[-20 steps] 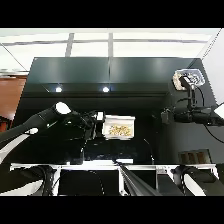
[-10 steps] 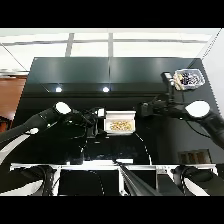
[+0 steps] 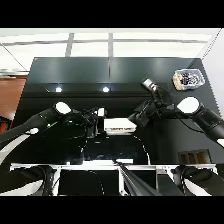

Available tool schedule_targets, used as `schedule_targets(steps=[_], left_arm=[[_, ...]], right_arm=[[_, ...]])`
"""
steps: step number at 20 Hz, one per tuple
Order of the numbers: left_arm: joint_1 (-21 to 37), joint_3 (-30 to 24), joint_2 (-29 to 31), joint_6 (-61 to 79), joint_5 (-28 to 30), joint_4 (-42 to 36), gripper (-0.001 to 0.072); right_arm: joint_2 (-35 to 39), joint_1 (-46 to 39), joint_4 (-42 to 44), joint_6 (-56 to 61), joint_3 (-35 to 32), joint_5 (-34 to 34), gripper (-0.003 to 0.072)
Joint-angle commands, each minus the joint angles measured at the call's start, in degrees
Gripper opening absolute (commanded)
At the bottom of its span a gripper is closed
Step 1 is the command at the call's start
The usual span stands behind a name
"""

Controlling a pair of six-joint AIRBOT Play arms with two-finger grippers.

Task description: Fold the box and place the chain.

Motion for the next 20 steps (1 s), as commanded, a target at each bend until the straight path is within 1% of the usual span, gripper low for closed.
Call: schedule_targets(steps=[1,3,8,11,14,15,16,17,20], left_arm=[[-0.1,0.1,0.0,0.1,-0.1,0.0,0.0399],[-0.1,0.1,0.0,0.1,-0.2,0.0,0.0399],[-0.1,0.1,0.0,0.1,-0.3,0.0,0.0399],[-0.1,0.1,0.0,0.1,-0.3,0.0,0.04],[-0.1,0.1,0.0,0.1,-0.3,0.0,0.04],[-0.1,0.1,0.0,0.1,-0.3,0.0,0.04],[-0.1,0.1,0.0,0.1,-0.3,0.0,0.04],[-0.1,0.1,0.0,0.1,-0.4,0.0,0.0399],[-0.1,0.1,0.0,0.1,-0.5,0.0,0.0399]], right_arm=[[-0.2,1.3,-3.2,-18.2,0.3,4.0,0.0688],[-0.2,2.1,-3.2,-21.6,0.3,3.2,0.0689],[-0.3,2.8,-2.8,-22.8,0.3,2.9,0.0689],[-2.3,3.9,-2.9,-22.9,0.3,2.5,0.0689],[-4.2,4.5,-2.7,-23.0,0.3,-2.5,0.0688],[-4.2,4.5,-2.7,-23.0,0.3,-2.7,0.0659],[-4.2,4.5,-2.7,-23.0,0.3,-2.3,0.0536],[-4.2,4.5,-2.5,-22.8,0.4,-1.5,0.0488],[-4.2,4.5,-2.2,-22.5,0.6,1.3,0.0488]])
